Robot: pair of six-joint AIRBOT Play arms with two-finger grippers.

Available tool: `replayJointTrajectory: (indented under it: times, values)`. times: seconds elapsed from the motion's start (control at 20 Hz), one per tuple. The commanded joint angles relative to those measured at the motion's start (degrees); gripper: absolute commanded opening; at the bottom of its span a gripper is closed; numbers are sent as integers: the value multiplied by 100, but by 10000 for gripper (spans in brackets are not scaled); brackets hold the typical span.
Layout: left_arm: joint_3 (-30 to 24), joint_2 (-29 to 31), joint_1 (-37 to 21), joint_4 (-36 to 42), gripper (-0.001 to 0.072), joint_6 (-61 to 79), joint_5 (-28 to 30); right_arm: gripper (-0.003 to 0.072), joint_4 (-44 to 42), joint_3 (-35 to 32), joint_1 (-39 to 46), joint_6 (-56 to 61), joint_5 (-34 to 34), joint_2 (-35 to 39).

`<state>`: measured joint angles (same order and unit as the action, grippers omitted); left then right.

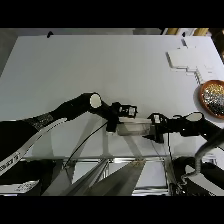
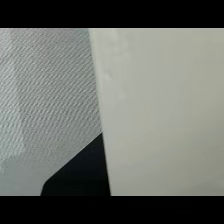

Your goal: Fold the box and place the chain.

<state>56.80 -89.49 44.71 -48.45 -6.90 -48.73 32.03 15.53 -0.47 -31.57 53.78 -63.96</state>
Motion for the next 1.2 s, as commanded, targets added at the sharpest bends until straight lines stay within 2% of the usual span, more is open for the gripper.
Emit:
replayJointTrajectory:
  times: [0.0,0.2,0.35,0.5,0.6,0.8,1.15]
  values:
    - [0,4,2,-2,12,2,0,681,-48,-28,-66,-42,37,2]
    - [0,4,2,-2,12,2,0,674,-74,-61,-61,-42,-22,2]
    - [0,4,2,-2,12,2,0,631,-74,-79,-61,-42,-59,2]
    - [0,4,2,0,12,2,2,450,31,-109,-61,-42,-96,2]
    - [0,4,2,0,12,2,0,375,122,-120,-61,-42,-111,2]
    - [0,4,2,-2,12,2,0,338,280,-129,-61,31,-179,2]
    - [0,4,2,-2,12,2,0,339,372,-199,-61,22,-332,4]
